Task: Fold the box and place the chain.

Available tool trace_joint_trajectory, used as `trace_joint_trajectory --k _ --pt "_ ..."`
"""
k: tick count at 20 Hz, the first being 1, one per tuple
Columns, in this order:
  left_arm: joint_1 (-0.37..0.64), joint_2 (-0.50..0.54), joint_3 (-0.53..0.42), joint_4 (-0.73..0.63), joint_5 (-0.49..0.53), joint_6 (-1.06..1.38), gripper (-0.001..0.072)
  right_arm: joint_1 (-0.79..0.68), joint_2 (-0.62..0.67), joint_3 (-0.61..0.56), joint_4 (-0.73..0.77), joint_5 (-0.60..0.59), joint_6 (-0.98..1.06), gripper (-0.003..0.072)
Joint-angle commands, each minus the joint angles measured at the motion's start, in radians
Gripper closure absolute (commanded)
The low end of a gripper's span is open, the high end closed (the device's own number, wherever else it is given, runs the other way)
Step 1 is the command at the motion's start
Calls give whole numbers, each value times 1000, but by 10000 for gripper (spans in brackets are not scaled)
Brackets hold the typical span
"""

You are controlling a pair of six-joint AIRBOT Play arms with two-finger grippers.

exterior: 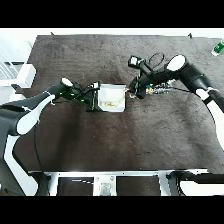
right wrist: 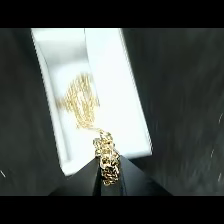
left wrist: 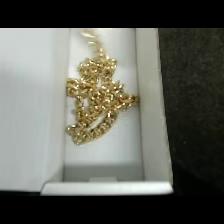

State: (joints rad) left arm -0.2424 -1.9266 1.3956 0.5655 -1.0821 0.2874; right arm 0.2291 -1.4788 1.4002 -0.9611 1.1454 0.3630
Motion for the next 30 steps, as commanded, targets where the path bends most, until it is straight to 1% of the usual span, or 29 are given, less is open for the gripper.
trace_joint_trajectory --k 1,3,5,9,11,17,22,23,24,25,26,30 --pt "0 0 0 0 0 0 227 47 59 43 99 1 0 676" --pt "0 0 0 0 0 0 227 99 59 66 151 -28 22 677" --pt "0 0 0 0 0 0 228 167 58 75 149 -79 49 678" --pt "0 0 0 0 0 0 227 253 34 75 150 -116 91 678" --pt "0 0 0 0 0 0 227 257 13 75 148 -154 108 678" --pt "0 0 0 0 0 0 227 223 -56 69 52 -159 180 677" --pt "0 0 0 0 0 0 227 175 -128 -1 51 -162 229 674" --pt "0 0 0 0 0 0 227 164 -133 -16 52 -161 233 547" --pt "0 0 0 0 0 0 227 153 -133 -27 52 -161 246 229" --pt "0 0 0 0 0 0 227 141 -132 -27 52 -162 282 181" --pt "0 0 0 0 0 0 227 123 -130 -27 52 -162 322 193" --pt "0 0 0 0 0 0 227 23 -77 -46 52 -170 484 192"
